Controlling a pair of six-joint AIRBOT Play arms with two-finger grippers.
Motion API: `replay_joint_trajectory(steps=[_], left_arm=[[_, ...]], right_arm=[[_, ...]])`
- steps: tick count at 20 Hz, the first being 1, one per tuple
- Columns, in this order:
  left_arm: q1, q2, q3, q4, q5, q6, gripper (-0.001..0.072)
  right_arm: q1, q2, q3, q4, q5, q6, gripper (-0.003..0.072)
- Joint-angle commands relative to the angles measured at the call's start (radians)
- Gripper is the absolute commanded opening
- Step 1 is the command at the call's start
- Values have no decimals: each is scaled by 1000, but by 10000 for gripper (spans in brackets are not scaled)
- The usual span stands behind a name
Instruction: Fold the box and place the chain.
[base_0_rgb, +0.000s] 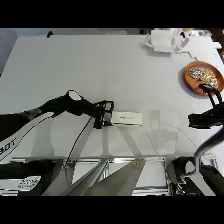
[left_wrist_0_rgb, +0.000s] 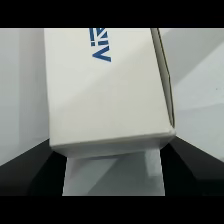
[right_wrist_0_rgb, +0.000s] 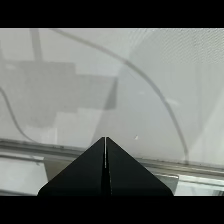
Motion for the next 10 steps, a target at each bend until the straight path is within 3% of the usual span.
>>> replay_joint_trajectory(steps=[1, 7, 10], left_arm=[[13, 98, 1, -1, 1, -2, 5], [159, 394, 1, 24, 43, -327, 5], [251, 478, 1, 100, 52, -394, 3]], right_arm=[[-1, 1, -1, 0, 1, 0, 17], [-1, 1, -1, 0, 1, 0, 17], [-1, 1, -1, 0, 1, 0, 17]])
